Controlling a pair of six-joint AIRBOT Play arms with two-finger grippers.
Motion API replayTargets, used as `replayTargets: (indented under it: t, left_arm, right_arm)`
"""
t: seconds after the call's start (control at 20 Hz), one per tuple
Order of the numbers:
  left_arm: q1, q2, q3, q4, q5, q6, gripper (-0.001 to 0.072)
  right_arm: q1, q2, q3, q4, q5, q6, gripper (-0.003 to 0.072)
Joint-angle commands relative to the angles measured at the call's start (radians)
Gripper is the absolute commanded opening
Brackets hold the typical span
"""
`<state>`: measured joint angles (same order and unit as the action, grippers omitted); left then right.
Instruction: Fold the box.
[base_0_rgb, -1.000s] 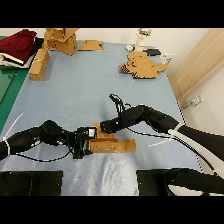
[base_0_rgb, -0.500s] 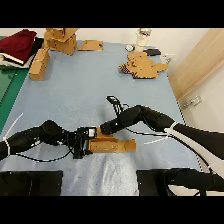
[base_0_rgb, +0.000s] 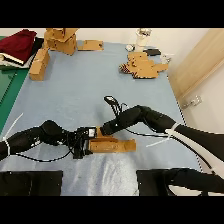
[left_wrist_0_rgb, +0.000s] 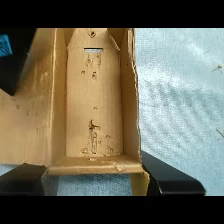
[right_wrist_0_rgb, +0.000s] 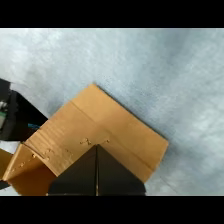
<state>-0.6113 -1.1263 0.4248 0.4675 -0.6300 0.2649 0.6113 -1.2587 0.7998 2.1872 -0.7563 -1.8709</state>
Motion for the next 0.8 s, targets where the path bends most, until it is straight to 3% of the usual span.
replayTargets:
  t: [0.0, 0.1, 0.2, 0.4, 0.45, 0.5, 0.55, 0.6, 0.75]
  left_arm:
    - [0.0, 0.0, 0.0, 0.0, 0.001, 0.0, 0.0332]
    - [0.0, 0.0, 0.0, 0.0, 0.0, 0.0, 0.0332]
    - [0.0, 0.0, 0.0, 0.0, 0.0, 0.0, 0.0332]
    - [0.0, 0.0, 0.0, 0.0, 0.0, 0.0, 0.0332]
    - [0.0, 0.0, 0.0, 0.0, 0.0, 0.0, 0.0332]
    - [0.0, 0.0, 0.0, 0.0, 0.0, 0.0, 0.0332]
    - [0.0, 0.0, 0.0, 0.0, 0.0, 0.0, 0.0332]
    - [0.0, 0.0, 0.0, 0.0, 0.0, 0.0, 0.0332]
    - [0.0, 0.0, 0.0, 0.0, 0.0, 0.0, 0.0332]
  right_arm:
    - [-0.013, 0.121, 0.025, -0.164, -0.019, -0.011, 0.0003]
    - [-0.013, 0.23, 0.024, -0.249, -0.082, -0.011, 0.0003]
    - [-0.013, 0.316, 0.021, -0.292, -0.22, -0.03, 0.0003]
    - [0.024, 0.39, -0.066, -0.268, -0.469, -0.242, 0.0008]
    - [0.039, 0.39, -0.105, -0.279, -0.478, -0.274, 0.0153]
    - [0.051, 0.386, -0.148, -0.299, -0.455, -0.323, 0.0437]
    - [0.054, 0.379, -0.183, -0.315, -0.412, -0.388, 0.0561]
    - [0.056, 0.372, -0.211, -0.335, -0.349, -0.439, 0.06]
    - [0.056, 0.341, -0.236, -0.368, -0.142, -0.507, 0.0615]
